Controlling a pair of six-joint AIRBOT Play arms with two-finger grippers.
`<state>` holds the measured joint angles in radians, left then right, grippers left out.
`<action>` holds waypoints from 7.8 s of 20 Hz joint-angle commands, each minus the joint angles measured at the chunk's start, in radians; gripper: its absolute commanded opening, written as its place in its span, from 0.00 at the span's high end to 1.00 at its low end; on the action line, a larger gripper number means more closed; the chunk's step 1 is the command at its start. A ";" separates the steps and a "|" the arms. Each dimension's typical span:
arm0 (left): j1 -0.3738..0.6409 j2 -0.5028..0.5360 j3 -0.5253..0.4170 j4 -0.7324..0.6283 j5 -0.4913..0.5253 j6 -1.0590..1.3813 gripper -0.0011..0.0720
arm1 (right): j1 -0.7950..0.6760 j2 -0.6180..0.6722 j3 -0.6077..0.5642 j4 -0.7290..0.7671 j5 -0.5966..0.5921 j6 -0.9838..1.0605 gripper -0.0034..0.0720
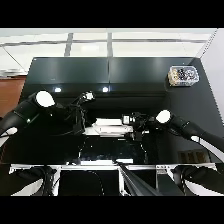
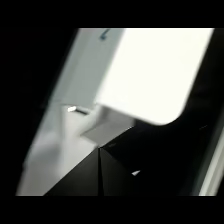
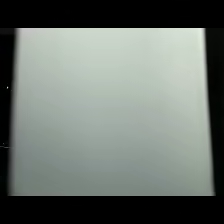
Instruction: Fold the box and place the chain.
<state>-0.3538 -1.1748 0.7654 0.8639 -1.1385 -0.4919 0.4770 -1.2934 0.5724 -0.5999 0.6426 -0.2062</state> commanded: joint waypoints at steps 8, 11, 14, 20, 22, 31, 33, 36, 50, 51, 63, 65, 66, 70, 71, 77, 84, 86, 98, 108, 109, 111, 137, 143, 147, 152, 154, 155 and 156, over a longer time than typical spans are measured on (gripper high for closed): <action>-0.006 -0.126 -0.076 -0.550 0.486 0.043 0.94 | 0.000 0.000 0.000 0.000 0.001 0.000 0.73; -0.011 -0.195 -0.076 -0.518 0.460 0.043 0.94 | 0.000 0.000 0.000 0.000 0.001 0.000 0.73; -0.028 -0.256 -0.076 -0.497 0.414 0.042 0.95 | 0.000 0.000 0.000 0.000 0.001 0.000 0.73; 0.051 -0.074 0.004 -0.317 0.335 0.039 0.95 | 0.000 0.000 0.000 0.000 0.001 0.000 0.73; 0.087 0.056 -0.010 -0.310 0.291 0.043 0.95 | 0.000 0.000 0.000 0.000 0.000 0.000 0.73; 0.066 0.188 -0.290 -0.283 0.298 0.729 0.20 | 0.000 0.000 0.000 0.000 0.001 0.000 0.73; 0.042 0.161 -0.280 -0.210 0.365 0.726 0.03 | 0.000 0.000 0.000 0.000 0.000 0.000 0.73; 0.041 0.079 -0.237 -0.202 0.353 0.745 0.04 | 0.000 0.000 0.000 0.000 0.001 0.000 0.73; -0.020 -0.040 -0.146 -0.051 0.289 0.726 0.06 | 0.000 0.000 0.000 0.000 0.001 0.000 0.73; -0.027 -0.040 -0.146 -0.108 0.289 0.727 0.14 | 0.000 0.000 0.000 0.000 0.001 0.000 0.73; -0.081 -0.042 -0.146 -0.240 0.291 0.724 0.76 | 0.000 0.000 0.000 0.000 0.001 0.000 0.73; -0.081 -0.042 -0.146 -0.240 0.291 0.724 0.76 | 0.000 0.000 0.000 0.000 0.000 0.000 0.73; -0.081 -0.042 -0.146 -0.240 0.290 0.723 0.76 | 0.000 0.000 0.000 0.000 0.001 0.000 0.73; -0.081 -0.042 -0.146 -0.240 0.288 0.723 0.56 | 0.000 0.000 0.000 0.000 0.000 0.000 0.73; -0.081 -0.042 -0.146 -0.240 0.281 0.724 0.56 | 0.000 0.000 0.000 0.000 0.001 0.000 0.73; -0.090 -0.055 -0.146 -0.245 0.274 0.724 0.59 | 0.000 0.000 0.000 0.000 0.001 0.000 0.73; -0.095 -0.068 -0.146 -0.247 0.285 0.724 0.81 | 0.000 0.000 0.000 0.001 0.001 0.000 0.73; -0.096 -0.068 -0.146 -0.247 0.292 0.723 0.47 | 0.000 0.000 0.000 0.000 0.001 0.000 0.73; 0.160 0.208 -0.123 0.198 0.131 -0.105 0.94 | 0.000 0.000 0.000 0.000 0.001 0.000 0.73; 0.534 -0.089 -0.290 -0.208 0.058 -0.597 0.95 | 0.000 0.000 0.000 0.000 0.001 0.000 0.73; 0.504 -0.127 -0.284 -0.250 0.044 -0.557 0.95 | 0.000 0.000 0.000 0.000 0.001 0.000 0.73; 0.415 -0.188 -0.271 -0.309 0.034 -0.503 0.95 | 0.000 0.000 0.000 0.000 0.001 0.000 0.73; -0.012 -0.235 0.072 -0.096 0.039 -0.792 0.43 | 0.000 0.000 0.000 0.000 0.001 0.000 0.73; -0.121 -0.235 0.128 0.134 0.085 -1.036 0.44 | 0.000 0.000 0.000 0.000 0.001 0.000 0.73; -0.218 -0.236 0.169 0.324 0.099 -1.217 0.44 | 0.000 0.000 0.000 0.000 0.001 0.000 0.73; -0.308 -0.238 0.199 0.472 0.098 -1.435 0.45 | 0.000 0.000 0.000 0.000 0.001 0.000 0.73; -0.330 -0.253 0.199 0.471 0.098 -1.485 0.51 | 0.000 0.000 0.000 0.000 0.001 0.000 0.73; -0.342 -0.268 0.207 0.471 0.087 -1.507 0.52 | 0.000 0.000 0.000 0.000 0.001 0.000 0.73; -0.354 -0.286 0.222 0.472 0.078 -1.518 0.52 | 0.000 0.000 0.000 0.000 0.001 0.000 0.73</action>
<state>-0.6716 -1.4330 0.9676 1.2995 -1.0470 -1.9156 0.4770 -1.2945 0.5724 -0.5999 0.6430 -0.2062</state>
